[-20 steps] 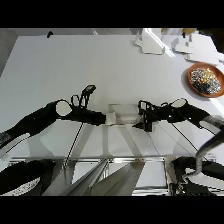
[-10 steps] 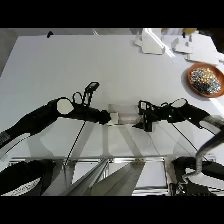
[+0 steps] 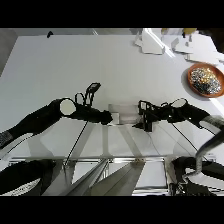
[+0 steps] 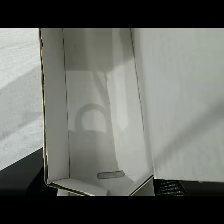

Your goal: Fold the box and place the chain.

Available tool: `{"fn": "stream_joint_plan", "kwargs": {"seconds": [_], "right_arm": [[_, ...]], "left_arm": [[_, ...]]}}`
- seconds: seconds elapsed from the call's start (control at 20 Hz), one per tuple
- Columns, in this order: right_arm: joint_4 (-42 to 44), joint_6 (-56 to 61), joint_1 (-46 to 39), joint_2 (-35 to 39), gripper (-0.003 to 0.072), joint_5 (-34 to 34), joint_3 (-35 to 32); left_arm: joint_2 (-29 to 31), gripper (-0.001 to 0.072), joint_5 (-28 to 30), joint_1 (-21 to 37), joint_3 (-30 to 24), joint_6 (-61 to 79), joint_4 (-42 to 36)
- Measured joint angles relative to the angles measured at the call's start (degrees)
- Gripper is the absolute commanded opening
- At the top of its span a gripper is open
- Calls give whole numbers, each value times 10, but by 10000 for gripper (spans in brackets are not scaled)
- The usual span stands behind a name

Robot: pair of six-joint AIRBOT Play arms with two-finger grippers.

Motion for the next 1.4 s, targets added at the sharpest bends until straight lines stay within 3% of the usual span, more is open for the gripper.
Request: {"fn": "stream_joint_plan", "kwargs": {"seconds": [0.7,1.4], "right_arm": [[0,0,0,0,342,0,0],[0,0,0,0,342,0,0]], "left_arm": [[-57,350,-61,-59,95,-227,156],[-122,331,-163,-92,194,-430,245]]}}
